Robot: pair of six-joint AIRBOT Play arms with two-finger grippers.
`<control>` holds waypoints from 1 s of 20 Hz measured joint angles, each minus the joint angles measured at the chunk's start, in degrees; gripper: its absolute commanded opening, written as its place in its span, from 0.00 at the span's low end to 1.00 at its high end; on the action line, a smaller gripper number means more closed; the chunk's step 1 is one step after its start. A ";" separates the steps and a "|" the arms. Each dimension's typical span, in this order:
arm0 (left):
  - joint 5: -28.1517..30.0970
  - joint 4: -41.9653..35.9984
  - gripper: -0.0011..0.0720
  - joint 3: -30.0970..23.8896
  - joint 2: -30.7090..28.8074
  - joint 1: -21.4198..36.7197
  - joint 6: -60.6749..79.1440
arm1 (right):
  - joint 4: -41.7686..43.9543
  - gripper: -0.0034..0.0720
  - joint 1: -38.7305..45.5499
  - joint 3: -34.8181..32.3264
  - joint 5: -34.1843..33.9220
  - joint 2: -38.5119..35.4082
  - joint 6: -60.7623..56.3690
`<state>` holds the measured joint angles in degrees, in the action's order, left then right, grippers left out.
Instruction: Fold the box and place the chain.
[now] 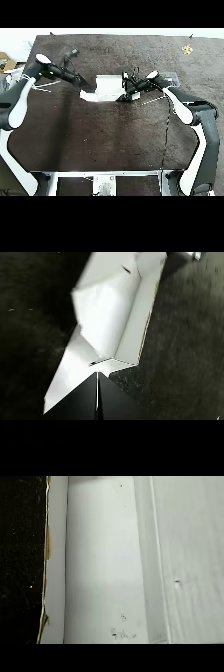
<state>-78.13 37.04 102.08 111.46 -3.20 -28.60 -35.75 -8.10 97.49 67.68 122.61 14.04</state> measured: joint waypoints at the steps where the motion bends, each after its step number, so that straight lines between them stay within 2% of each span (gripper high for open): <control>1: 1.18 1.73 0.02 0.59 -1.07 0.85 -5.01 | 0.00 0.64 0.00 0.00 0.00 0.00 0.00; 3: 3.82 5.70 0.02 1.42 -2.99 2.67 -16.11 | -0.02 0.64 0.00 0.00 0.00 0.00 0.02; 5: 3.72 8.81 0.02 1.03 -3.82 4.09 -24.70 | -0.02 0.64 0.00 0.00 0.00 0.00 0.04; 9: 3.02 11.13 0.02 -4.85 -4.52 5.25 -34.97 | -0.04 0.64 0.00 0.00 0.00 0.00 0.07; 12: 5.95 10.86 0.02 -12.02 -4.68 5.60 -37.86 | -0.04 0.64 0.00 0.00 0.00 0.00 0.07; 15: 8.41 7.41 0.02 -17.92 -4.50 5.70 -36.48 | -0.04 0.64 0.00 0.00 0.00 0.00 0.07; 20: 10.91 1.29 0.02 -21.49 -2.58 5.68 -32.63 | -0.04 0.64 0.00 0.00 0.00 0.00 0.04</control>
<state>-67.22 38.33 80.60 108.88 2.48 -61.23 -35.79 -8.10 97.49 67.68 122.61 14.09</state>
